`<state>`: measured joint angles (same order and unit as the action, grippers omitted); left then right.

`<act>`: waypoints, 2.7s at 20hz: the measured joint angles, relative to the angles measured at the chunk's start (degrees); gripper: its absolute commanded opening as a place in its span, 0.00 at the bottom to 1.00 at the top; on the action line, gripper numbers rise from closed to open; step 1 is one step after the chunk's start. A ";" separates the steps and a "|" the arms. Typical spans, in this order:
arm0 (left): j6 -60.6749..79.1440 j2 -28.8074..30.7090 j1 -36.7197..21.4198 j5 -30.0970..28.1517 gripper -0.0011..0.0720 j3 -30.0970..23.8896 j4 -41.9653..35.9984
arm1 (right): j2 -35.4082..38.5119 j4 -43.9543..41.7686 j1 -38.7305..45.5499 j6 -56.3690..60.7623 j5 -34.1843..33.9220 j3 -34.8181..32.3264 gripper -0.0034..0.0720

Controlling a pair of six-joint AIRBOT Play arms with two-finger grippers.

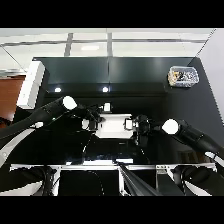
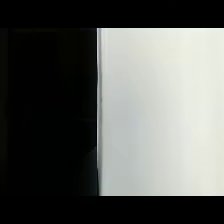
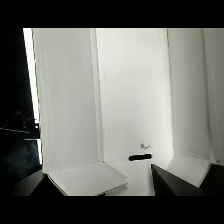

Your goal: Fold the box and place the chain.

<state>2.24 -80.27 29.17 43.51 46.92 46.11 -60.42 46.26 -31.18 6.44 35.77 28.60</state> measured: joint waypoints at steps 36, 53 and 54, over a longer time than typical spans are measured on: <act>-0.04 0.00 0.00 0.76 0.05 -0.02 -0.09 | -12.61 -19.47 7.02 -26.36 3.10 3.80 0.99; -0.07 -0.02 0.00 0.68 0.05 -0.02 -0.11 | -13.03 -16.92 8.55 -20.92 4.22 3.87 0.99; -0.07 -0.02 0.00 0.68 0.05 -0.02 -0.11 | -13.00 -16.90 8.55 -20.83 4.22 3.87 0.99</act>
<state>2.17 -80.29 29.17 44.18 46.89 46.00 -73.43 29.36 -22.63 -14.39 39.99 32.47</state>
